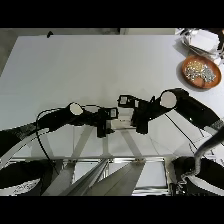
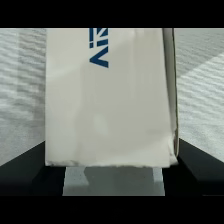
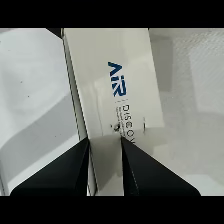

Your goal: Fold the box and place the chain.

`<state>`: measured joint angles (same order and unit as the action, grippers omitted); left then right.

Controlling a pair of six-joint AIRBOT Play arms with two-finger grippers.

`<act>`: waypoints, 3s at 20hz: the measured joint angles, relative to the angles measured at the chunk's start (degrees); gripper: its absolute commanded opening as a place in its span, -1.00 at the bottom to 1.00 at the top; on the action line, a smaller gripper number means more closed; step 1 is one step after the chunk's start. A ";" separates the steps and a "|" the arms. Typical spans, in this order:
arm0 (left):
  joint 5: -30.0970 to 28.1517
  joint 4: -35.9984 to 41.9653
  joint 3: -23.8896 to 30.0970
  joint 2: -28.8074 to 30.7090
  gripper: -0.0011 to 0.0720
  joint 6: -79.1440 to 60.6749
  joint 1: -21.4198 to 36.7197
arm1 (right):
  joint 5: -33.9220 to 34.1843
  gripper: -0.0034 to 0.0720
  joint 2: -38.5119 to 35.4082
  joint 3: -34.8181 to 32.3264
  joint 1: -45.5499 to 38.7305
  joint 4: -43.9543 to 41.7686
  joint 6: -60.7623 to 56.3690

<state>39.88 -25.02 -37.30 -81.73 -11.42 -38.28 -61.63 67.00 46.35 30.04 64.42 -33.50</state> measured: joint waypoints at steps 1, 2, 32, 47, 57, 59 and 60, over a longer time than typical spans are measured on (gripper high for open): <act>0.00 0.00 0.00 0.00 -0.10 0.00 0.00 | 0.17 -0.37 0.00 -0.11 0.00 0.00 -0.17; 0.00 0.00 0.00 0.00 -0.10 0.00 0.00 | 0.33 -0.29 0.00 -0.28 0.00 -0.07 -0.39; 0.24 -0.07 0.02 0.00 -0.10 -0.13 -0.02 | 4.46 -0.89 -4.35 -11.34 -8.41 -39.63 24.81; 0.22 -0.09 0.02 0.00 -0.09 -0.11 -0.02 | 5.18 -0.89 2.60 -20.00 -9.07 -52.48 38.56; 0.35 -0.39 0.02 0.04 -0.10 -0.35 -0.02 | 6.29 -0.89 9.18 -20.35 -5.90 -53.31 40.37; 0.35 -0.37 0.02 0.04 -0.10 -0.28 -0.02 | 6.43 -0.89 9.60 -20.37 -5.66 -53.16 40.35; 0.35 -0.35 0.02 0.04 -0.10 -0.24 -0.02 | 6.54 -0.89 9.68 -20.39 -5.60 -53.09 40.33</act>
<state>40.23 -25.36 -37.28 -81.69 -11.66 -38.30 -55.09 76.69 25.96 24.45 11.33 6.83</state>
